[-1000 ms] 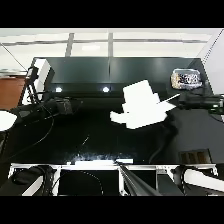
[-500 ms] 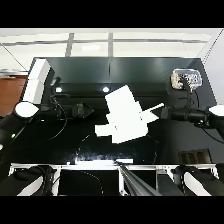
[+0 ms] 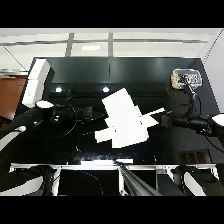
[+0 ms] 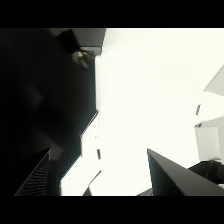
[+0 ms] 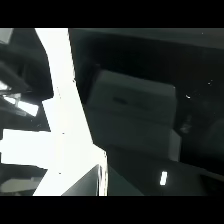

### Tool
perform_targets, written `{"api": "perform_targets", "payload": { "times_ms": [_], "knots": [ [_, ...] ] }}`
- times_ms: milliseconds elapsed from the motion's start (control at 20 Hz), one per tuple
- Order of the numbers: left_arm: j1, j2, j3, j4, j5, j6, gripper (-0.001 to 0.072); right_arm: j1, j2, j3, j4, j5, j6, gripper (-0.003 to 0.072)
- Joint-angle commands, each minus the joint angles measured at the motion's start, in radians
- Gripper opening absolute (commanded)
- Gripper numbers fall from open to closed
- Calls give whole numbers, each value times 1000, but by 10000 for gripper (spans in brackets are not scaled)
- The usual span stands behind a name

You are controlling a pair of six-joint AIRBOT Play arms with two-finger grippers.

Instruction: Fold the box and place the chain.

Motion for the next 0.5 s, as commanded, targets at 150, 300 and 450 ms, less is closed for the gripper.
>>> {"api": "perform_targets", "payload": {
  "times_ms": [150,300,450],
  "knots": [
    [-69,-129,47,-66,-8,158,704,1,6,-23,3,35,14,40],
    [-80,-155,47,-112,-118,358,704,1,6,-43,10,105,18,40],
    [-80,-168,47,-116,-149,399,704,1,6,-43,14,109,19,39]
  ]
}}
